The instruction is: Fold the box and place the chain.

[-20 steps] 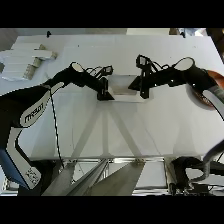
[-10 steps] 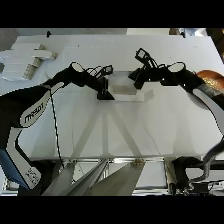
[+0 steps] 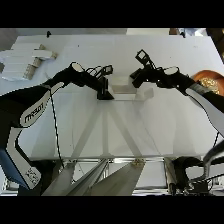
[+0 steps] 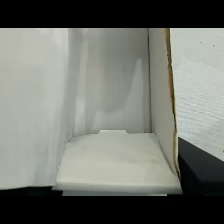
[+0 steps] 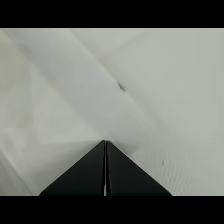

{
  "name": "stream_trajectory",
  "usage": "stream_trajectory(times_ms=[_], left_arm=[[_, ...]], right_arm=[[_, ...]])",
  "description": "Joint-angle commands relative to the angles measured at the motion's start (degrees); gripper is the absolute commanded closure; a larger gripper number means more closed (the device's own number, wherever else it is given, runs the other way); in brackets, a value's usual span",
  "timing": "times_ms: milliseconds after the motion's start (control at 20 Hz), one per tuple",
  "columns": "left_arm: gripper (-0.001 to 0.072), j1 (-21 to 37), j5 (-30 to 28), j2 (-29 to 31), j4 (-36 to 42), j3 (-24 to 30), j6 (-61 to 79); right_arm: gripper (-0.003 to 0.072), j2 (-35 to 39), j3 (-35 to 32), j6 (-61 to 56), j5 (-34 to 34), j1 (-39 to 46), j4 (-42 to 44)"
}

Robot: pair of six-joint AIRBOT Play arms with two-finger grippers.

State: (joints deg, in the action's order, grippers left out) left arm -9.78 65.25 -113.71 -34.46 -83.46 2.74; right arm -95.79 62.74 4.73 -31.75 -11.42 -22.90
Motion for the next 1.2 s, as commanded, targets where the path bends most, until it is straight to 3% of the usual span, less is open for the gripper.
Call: stream_trajectory(times_ms=[0,250,500,700,850,900,1000,1150], left_arm=[[0.0177,0.04,0.11,-0.02,0.13,0.0,-0.02],[0.0177,0.04,0.11,-0.02,0.13,0.0,-0.48],[0.0177,0.04,0.11,-0.02,0.13,0.0,-0.48],[0.0177,0.04,0.11,-0.02,0.13,0.0,-0.48],[0.0177,0.04,0.09,-0.02,0.13,0.0,-0.48],[0.0177,0.04,0.09,-0.02,0.13,0.0,-0.48],[0.0177,0.04,0.09,-0.02,0.13,0.0,-0.48],[0.0177,0.04,0.11,-0.02,0.13,0.0,-0.48]], right_arm=[[0.0679,-0.9,0.0,-0.46,-3.8,-0.07,-4.15],[0.0678,1.05,1.66,-0.42,-3.8,-0.07,-1.92],[0.0677,11.19,1.79,-0.52,-6.19,-0.07,-4.37],[0.0677,18.34,1.77,-11.98,-8.09,0.02,-29.03],[0.0672,19.34,1.77,-23.65,-16.61,0.85,-44.7],[0.0618,19.1,1.77,-23.8,-20.7,1.05,-45.86],[0.036,17.79,1.75,-23.76,-24.94,1.01,-45.64],[0.0356,14.14,1.75,-20.46,-25.4,1.03,-45.68]])
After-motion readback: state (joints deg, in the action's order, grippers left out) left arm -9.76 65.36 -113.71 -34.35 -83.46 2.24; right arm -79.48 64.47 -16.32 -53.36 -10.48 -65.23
